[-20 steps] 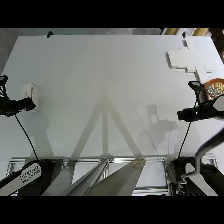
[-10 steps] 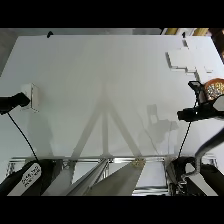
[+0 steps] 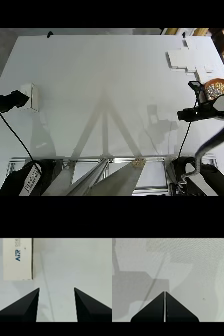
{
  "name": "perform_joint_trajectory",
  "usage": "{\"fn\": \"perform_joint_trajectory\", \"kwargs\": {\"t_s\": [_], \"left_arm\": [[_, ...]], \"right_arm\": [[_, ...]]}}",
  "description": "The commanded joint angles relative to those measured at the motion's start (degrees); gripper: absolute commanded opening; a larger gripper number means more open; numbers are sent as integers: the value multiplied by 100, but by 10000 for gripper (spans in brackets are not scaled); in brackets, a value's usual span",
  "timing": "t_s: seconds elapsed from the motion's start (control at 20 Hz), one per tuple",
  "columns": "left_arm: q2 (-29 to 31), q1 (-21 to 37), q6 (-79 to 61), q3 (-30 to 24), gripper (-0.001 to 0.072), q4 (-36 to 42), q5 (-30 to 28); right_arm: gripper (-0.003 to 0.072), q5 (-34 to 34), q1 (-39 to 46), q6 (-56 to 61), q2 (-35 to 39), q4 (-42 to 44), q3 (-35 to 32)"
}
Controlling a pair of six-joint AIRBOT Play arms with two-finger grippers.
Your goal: Fold the box and place the chain.
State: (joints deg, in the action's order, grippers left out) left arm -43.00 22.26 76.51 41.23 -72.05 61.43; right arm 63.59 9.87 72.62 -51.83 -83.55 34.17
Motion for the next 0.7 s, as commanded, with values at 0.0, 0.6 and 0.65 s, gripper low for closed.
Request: {"fn": "perform_joint_trajectory", "kwargs": {"t_s": [0.0,0.6,0.65], "left_arm": [[66,-275,-2,-2,455,-382,205],[61,-308,-4,-2,456,-385,46],[57,-308,-7,-2,456,-387,42]], "right_arm": [[15,0,2,0,4,0,-2],[15,0,2,0,4,0,-2],[15,2,2,0,4,0,-2]]}}
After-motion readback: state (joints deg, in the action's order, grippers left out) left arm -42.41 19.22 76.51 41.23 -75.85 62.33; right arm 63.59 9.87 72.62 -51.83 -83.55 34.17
